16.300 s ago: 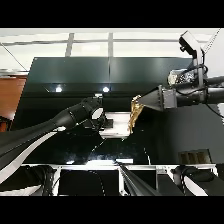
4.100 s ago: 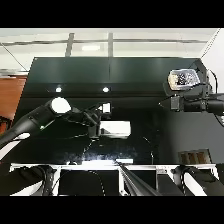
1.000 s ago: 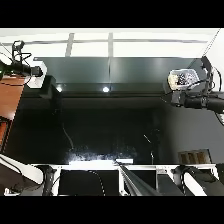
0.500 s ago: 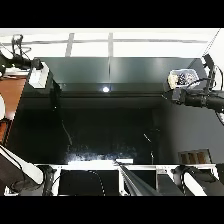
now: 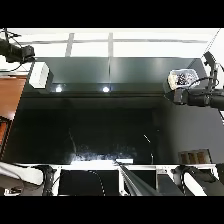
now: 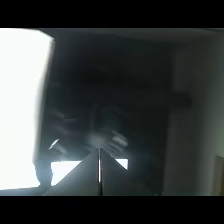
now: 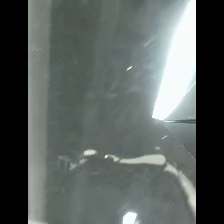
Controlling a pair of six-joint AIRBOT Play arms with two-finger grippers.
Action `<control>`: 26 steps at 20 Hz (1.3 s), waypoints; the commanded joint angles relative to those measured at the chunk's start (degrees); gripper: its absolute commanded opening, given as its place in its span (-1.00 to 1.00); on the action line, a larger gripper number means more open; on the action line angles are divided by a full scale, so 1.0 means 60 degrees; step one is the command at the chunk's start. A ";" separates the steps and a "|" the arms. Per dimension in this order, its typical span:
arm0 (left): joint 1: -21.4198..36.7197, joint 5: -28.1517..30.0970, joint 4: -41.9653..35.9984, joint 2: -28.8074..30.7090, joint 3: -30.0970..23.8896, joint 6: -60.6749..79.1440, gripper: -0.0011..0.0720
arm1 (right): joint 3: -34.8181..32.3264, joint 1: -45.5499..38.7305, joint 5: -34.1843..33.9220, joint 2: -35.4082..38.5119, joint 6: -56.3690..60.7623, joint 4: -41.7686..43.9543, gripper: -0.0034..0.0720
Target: Fold the box and place the chain.
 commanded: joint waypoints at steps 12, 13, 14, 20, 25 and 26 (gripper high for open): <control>-0.3421 0.4987 -0.0076 1.0397 -1.2298 0.0506 -0.90 | -0.3508 0.1585 -0.6309 0.1217 0.0211 -0.3202 -0.87; -0.3424 0.4965 -0.0146 1.0440 -1.2302 0.0503 -0.90 | -0.3508 0.1585 -0.6302 0.1217 0.0211 -0.3202 -0.87; -0.3424 0.4980 -0.0142 1.0433 -1.2302 0.0503 -0.90 | -0.3508 0.1585 -0.6295 0.1217 0.0211 -0.3202 -0.87; -0.3421 0.4983 -0.0138 1.0393 -1.2302 0.0503 -0.90 | -0.3508 0.1585 -0.6291 0.1217 0.0211 -0.3202 -0.87; -0.3421 0.4983 -0.0138 1.0393 -1.2302 0.0503 -0.90 | -0.3508 0.1585 -0.6288 0.1217 0.0211 -0.3202 -0.87; -0.3421 0.4980 -0.0138 1.0393 -1.2302 0.0503 -0.90 | -0.3508 0.1585 -0.6288 0.1217 0.0211 -0.3202 -0.87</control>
